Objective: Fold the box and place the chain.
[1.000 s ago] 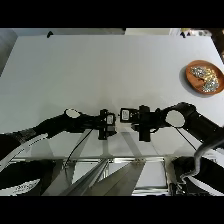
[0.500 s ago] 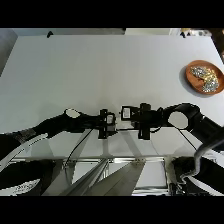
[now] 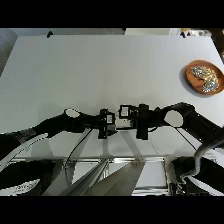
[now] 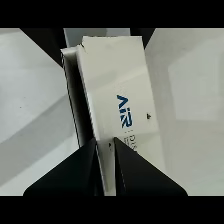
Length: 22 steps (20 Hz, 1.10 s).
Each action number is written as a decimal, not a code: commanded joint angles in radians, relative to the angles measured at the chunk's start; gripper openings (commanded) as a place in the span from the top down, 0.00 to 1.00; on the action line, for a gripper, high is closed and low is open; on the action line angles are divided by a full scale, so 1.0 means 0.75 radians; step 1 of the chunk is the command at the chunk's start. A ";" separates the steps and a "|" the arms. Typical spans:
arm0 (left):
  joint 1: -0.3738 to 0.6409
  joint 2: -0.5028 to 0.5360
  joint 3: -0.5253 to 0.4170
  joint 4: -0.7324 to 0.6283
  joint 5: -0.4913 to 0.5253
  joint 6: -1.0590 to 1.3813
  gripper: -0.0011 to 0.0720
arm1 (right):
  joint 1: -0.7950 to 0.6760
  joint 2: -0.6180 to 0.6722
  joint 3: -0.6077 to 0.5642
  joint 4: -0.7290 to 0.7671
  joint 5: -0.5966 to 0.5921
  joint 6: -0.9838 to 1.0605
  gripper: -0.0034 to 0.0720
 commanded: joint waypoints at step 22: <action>-0.001 0.001 0.001 0.004 -0.005 0.003 0.80 | 0.001 0.099 -0.001 0.038 0.050 0.001 0.82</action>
